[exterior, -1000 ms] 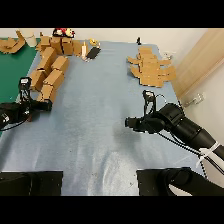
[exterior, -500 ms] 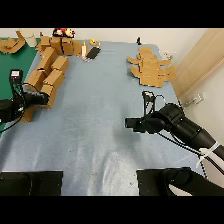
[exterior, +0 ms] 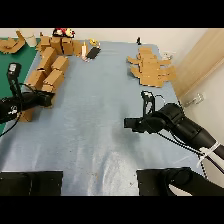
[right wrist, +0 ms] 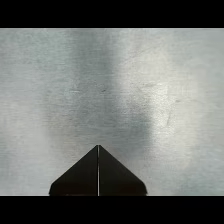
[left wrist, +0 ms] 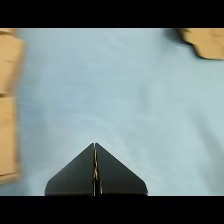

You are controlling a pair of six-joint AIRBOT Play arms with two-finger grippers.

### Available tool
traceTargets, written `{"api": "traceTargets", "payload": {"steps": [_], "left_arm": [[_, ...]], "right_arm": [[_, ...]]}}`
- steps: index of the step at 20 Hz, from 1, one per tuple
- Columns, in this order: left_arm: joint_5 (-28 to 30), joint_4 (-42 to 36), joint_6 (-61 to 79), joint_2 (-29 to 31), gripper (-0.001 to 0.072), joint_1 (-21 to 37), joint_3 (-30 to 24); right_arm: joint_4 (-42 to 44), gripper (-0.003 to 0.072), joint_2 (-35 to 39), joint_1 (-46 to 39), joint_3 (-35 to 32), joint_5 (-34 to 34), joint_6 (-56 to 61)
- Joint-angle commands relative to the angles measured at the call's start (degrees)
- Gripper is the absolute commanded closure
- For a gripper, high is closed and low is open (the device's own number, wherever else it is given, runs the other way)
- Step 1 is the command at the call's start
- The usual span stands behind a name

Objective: Fold the box.

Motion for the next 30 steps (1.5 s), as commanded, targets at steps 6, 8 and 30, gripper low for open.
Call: {"api": "traceTargets", "payload": {"steps": [6,8,30], "left_arm": [[-22.6,21.2,-24.8,-3.6,0.0698,-14.6,11.4],[-22.8,21.4,-27.1,-6.1,0.0698,-19.6,14.1],[-23.3,21.9,-34.1,-16.3,0.0698,-29.4,15.7]], "right_arm": [[5.7,0.0683,-5.0,0.0,10.1,-1.7,-11.8],[6.4,0.0683,-8.5,0.0,14.2,-4.5,-14.6],[10.5,0.0683,-18.5,0.0,23.5,-7.8,-21.2]]}}
